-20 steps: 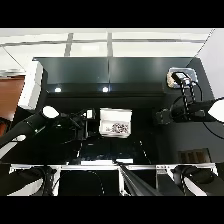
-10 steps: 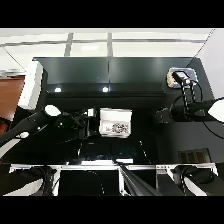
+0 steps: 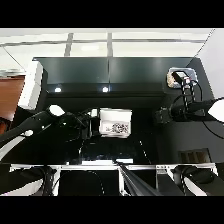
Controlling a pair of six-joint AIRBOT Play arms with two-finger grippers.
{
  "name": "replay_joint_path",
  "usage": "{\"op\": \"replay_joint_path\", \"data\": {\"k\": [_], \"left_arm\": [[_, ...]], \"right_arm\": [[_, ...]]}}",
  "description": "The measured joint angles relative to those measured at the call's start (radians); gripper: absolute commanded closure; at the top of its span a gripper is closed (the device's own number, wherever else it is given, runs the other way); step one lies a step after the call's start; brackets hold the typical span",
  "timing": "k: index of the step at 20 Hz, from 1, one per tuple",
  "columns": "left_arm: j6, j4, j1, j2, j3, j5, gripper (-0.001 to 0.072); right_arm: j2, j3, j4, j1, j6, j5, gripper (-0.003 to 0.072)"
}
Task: Fold the box and place the chain.
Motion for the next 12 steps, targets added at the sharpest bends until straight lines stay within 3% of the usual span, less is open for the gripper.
{"op": "replay_joint_path", "data": {"k": [12], "left_arm": [[0.018, 0.002, -0.031, -0.008, 0.008, 0.008, -0.0003]], "right_arm": [[0.0, 0.0, 0.003, 0.0, 0.0, -0.004, 0.0399]]}}
